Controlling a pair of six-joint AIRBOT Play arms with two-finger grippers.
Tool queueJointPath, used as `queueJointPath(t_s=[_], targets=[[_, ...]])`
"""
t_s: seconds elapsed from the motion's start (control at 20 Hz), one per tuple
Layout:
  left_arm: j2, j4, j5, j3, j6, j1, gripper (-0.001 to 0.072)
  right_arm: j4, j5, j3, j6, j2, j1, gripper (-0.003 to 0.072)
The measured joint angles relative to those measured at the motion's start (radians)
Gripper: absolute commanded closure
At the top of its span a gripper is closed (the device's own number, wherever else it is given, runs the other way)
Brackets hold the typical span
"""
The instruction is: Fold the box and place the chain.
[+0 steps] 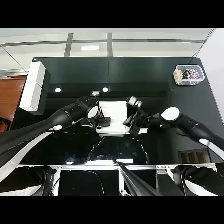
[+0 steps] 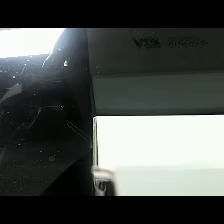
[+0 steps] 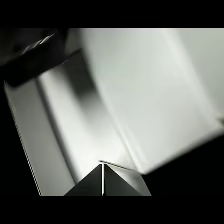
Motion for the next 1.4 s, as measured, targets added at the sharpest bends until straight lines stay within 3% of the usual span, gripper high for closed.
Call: queueJointPath(t_s=[0.3,0.45,0.6,1.0,1.05,1.15,1.2,1.4], targets=[[0.0,-0.001,-0.001,0.0,0.003,-0.001,0.0682,-0.349,0.131,0.009,0.829,0.169,-0.33,0.0674],[0.0,-0.001,-0.002,0.0,0.003,-0.001,0.0682,-0.409,0.18,-0.045,1.039,0.143,-0.43,0.0674],[0.0,0.0,-0.002,0.0,0.003,-0.001,0.0682,-0.344,0.232,-0.086,1.027,0.063,-0.416,0.0673],[0.0,0.001,-0.002,0.0,-0.001,-0.001,0.0682,0.02,0.274,-0.095,0.662,-0.098,-0.259,0.0671],[0.0,0.001,-0.002,0.0,0.0,-0.001,0.0682,0.047,0.292,-0.082,0.627,-0.103,-0.254,0.061],[0.0,0.001,-0.002,0.0,0.0,-0.001,0.0682,0.07,0.337,-0.046,0.587,-0.108,-0.251,0.0158],[0.0,0.001,-0.002,0.0,0.0,-0.001,0.0682,0.069,0.356,-0.026,0.58,-0.111,-0.25,0.0062],[0.0,0.001,-0.003,0.0,0.003,-0.001,0.0682,0.06,0.4,0.023,0.591,-0.114,-0.244,0.0064]])
